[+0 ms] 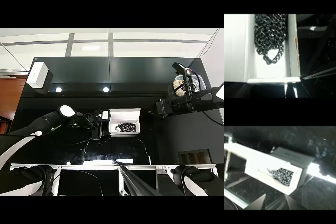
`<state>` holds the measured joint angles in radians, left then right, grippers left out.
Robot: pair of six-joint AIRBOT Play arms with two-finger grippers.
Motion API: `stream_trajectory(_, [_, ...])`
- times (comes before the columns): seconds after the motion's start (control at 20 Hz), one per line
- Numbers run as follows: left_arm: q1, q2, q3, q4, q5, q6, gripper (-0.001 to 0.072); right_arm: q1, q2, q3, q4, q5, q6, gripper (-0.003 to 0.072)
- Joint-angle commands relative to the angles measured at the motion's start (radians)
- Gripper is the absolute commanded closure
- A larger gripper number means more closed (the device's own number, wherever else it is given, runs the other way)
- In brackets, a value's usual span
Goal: Fold the box and place the chain.
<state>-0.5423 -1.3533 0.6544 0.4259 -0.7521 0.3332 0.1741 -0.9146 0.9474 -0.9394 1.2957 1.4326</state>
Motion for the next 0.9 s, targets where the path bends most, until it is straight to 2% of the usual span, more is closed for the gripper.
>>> stream_trajectory(0.0, [-0.002,0.0,0.001,0.007,0.0,-0.001,0.0314,0.0,0.0,0.0,-0.016,-0.039,0.0,0.039])
stream_trajectory(0.2, [-0.002,0.0,0.001,0.006,0.0,-0.001,0.0314,0.001,-0.009,-0.018,-0.14,-0.205,-0.016,0.0388])
stream_trajectory(0.25, [-0.002,0.0,0.001,0.006,0.0,-0.001,0.0313,0.001,-0.022,-0.02,-0.163,-0.247,-0.016,0.0259])
stream_trajectory(0.3, [-0.002,0.0,0.001,0.006,0.0,-0.001,0.0313,0.004,-0.044,-0.019,-0.177,-0.271,-0.019,-0.0017])
stream_trajectory(0.45, [-0.002,0.0,0.001,0.006,0.0,-0.001,0.0313,0.045,-0.143,-0.019,-0.179,-0.329,-0.128,-0.0029])
stream_trajectory(0.55, [-0.002,0.0,0.001,0.006,0.0,-0.001,0.0313,0.074,-0.203,-0.019,-0.12,-0.399,-0.249,-0.0028])
stream_trajectory(0.7, [-0.002,0.0,0.001,0.006,0.0,-0.001,0.0312,0.098,-0.242,-0.019,0.093,-0.399,-0.68,-0.0027])
stream_trajectory(0.8, [-0.002,0.0,0.001,0.006,0.0,-0.001,0.0313,0.125,-0.242,-0.019,0.1,-0.377,-0.976,-0.0027])
stream_trajectory(0.85, [-0.002,0.0,0.001,0.006,0.0,-0.001,0.0312,0.135,-0.242,-0.019,0.095,-0.358,-1.057,-0.0027])
